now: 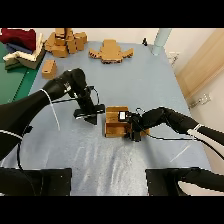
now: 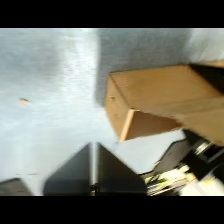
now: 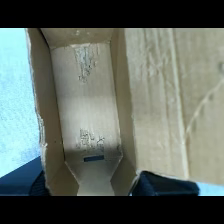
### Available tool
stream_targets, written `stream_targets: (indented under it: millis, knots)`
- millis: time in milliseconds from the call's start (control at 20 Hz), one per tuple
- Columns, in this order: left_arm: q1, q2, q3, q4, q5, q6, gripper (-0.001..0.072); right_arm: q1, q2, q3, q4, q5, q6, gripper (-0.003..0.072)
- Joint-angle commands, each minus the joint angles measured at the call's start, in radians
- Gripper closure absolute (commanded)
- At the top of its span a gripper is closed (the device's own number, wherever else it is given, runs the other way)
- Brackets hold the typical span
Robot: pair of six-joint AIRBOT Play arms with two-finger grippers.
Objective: Fold the box.
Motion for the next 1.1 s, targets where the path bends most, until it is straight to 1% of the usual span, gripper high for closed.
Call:
stream_targets:
  millis: [0,100,200,250,400,450,550,650,700,750,800,850,900,950,1050]
  knots:
    - [0.077,0.000,0.001,0.013,-0.018,0.325,0.0699,0.000,0.000,0.000,0.000,0.002,0.000,0.0093]
    - [0.079,0.001,-0.004,0.043,-0.026,0.507,0.0699,0.000,0.000,0.000,0.000,0.002,0.000,0.0093]
    - [0.081,0.022,-0.056,0.027,-0.024,0.670,0.0699,0.000,0.000,0.000,0.000,0.002,0.000,0.0093]
    - [0.086,0.047,-0.109,-0.001,-0.005,0.745,0.0700,0.000,0.000,0.000,0.000,0.002,0.000,0.0093]
    - [0.111,0.153,-0.309,-0.157,0.043,0.933,0.0700,0.000,0.000,0.000,0.000,0.002,0.000,0.0093]
    - [0.116,0.192,-0.359,-0.171,0.061,0.967,0.0700,0.000,0.000,0.000,0.000,0.002,0.000,0.0093]
    - [0.111,0.266,-0.420,-0.168,0.094,1.110,0.0699,0.000,0.000,0.000,0.000,0.002,0.000,0.0093]
    - [0.093,0.306,-0.438,-0.184,0.168,1.217,0.0699,0.000,0.000,0.000,0.000,0.002,0.000,0.0093]
    - [0.083,0.306,-0.439,-0.190,0.222,1.247,0.0698,0.000,0.000,0.000,0.000,0.002,0.000,0.0093]
    - [0.081,0.303,-0.445,-0.203,0.298,1.271,0.0697,0.000,0.000,0.000,0.000,0.002,0.000,0.0093]
    - [0.081,0.298,-0.454,-0.215,0.380,1.315,0.0648,0.000,0.000,0.000,0.000,0.002,0.000,0.0093]
    - [0.066,0.294,-0.469,-0.219,0.481,1.381,0.0219,0.000,0.000,0.000,0.000,0.002,0.000,0.0093]
    - [0.048,0.293,-0.489,-0.211,0.585,1.429,0.0018,0.000,0.000,0.000,0.000,0.002,0.000,0.0093]
    - [0.028,0.293,-0.508,-0.211,0.664,1.498,0.0004,0.000,0.000,0.000,0.000,0.002,0.000,0.0093]
    - [-0.019,0.293,-0.539,-0.221,0.769,1.613,0.0005,0.000,0.000,0.000,0.000,0.002,0.000,0.0093]
